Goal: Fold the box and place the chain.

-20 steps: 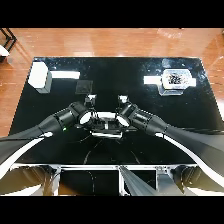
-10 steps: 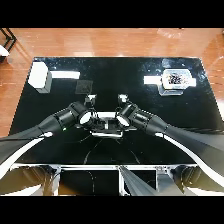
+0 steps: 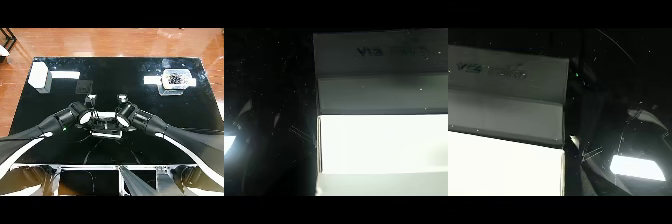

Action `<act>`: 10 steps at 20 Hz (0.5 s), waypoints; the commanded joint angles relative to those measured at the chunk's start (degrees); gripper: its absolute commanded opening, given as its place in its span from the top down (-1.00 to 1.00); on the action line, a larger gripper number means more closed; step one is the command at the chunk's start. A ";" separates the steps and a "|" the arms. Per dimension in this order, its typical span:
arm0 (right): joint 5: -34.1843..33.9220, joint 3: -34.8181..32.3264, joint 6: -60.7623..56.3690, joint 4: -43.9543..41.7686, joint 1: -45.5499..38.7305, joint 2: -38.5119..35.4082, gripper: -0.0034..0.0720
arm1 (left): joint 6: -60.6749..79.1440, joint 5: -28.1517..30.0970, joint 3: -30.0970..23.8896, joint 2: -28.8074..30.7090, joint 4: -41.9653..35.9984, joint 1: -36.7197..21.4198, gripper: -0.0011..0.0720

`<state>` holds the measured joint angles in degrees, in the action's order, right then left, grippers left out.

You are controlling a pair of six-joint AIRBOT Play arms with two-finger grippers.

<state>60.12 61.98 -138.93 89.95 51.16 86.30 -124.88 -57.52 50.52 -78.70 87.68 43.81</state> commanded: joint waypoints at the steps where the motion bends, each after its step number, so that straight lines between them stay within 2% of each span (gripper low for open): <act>1: 0.28 0.04 -0.13 -0.20 0.04 -0.02 -0.30 | -0.09 0.02 -0.02 -0.02 -0.13 0.04 0.89; 7: 0.76 0.31 2.82 -1.68 0.07 -0.28 -0.30 | -0.09 0.02 -0.02 -0.02 -0.13 0.04 0.89; 10: 1.57 0.46 4.85 -1.55 0.09 -4.17 -0.30 | -0.09 -0.09 -0.02 -0.02 -0.13 0.04 0.89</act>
<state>61.06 62.26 -136.25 88.60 51.18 84.66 -124.90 -57.52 50.52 -78.70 87.57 43.81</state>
